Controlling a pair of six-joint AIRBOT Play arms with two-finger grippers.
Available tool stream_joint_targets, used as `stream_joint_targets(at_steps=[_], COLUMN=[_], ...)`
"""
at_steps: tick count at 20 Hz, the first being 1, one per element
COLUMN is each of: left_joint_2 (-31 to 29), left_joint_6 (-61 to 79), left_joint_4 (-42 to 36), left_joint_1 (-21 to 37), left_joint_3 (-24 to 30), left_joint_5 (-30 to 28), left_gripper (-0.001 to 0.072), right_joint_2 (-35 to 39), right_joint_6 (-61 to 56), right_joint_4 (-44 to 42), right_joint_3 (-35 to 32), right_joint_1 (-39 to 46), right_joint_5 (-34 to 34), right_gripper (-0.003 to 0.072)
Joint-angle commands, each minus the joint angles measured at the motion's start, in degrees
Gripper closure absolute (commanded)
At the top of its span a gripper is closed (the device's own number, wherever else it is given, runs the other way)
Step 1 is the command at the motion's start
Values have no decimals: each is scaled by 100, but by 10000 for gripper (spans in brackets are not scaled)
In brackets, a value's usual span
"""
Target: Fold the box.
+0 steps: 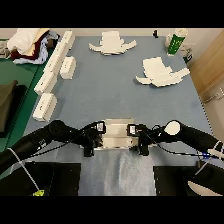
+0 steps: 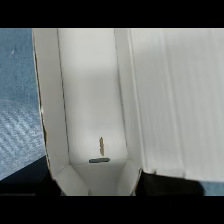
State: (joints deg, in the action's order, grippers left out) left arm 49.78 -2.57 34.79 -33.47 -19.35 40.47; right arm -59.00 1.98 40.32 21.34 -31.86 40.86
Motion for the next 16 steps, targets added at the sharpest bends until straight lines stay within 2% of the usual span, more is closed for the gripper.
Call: stream_joint_targets(at_steps=[1,3,6,7,8,9,12,13,14,15,16], left_joint_2=[46,146,402,459,481,479,479,476,444,345,212], left_joint_6=[68,70,66,63,61,20,15,-15,-146,-479,-1161], left_joint_4=[-446,-481,-555,-560,-540,-496,-496,-487,-356,118,734], left_joint_1=[-210,-291,-407,-409,-407,-404,-396,-393,-393,-393,-393], left_joint_3=[-7,-11,-52,-52,-52,-52,-52,-52,-55,-94,-162], left_joint_5=[-367,-649,-627,-544,-474,-437,-442,-444,-439,-369,-282], left_gripper=[546,546,531,373,125,60,58,110,430,700,695], right_joint_2=[4,4,4,4,4,4,4,4,4,4,4], right_joint_6=[-2,-2,-2,-2,-2,-2,0,-2,0,-2,-2], right_joint_4=[-2,-2,-2,-2,-2,-2,-2,-2,-2,-2,-2], right_joint_3=[0,0,2,0,2,2,0,0,2,2,0], right_joint_1=[0,0,0,0,0,0,0,0,0,0,0], right_joint_5=[2,2,2,2,2,2,2,2,2,2,2], right_gripper=[177,178,178,178,178,177,177,177,177,178,178])
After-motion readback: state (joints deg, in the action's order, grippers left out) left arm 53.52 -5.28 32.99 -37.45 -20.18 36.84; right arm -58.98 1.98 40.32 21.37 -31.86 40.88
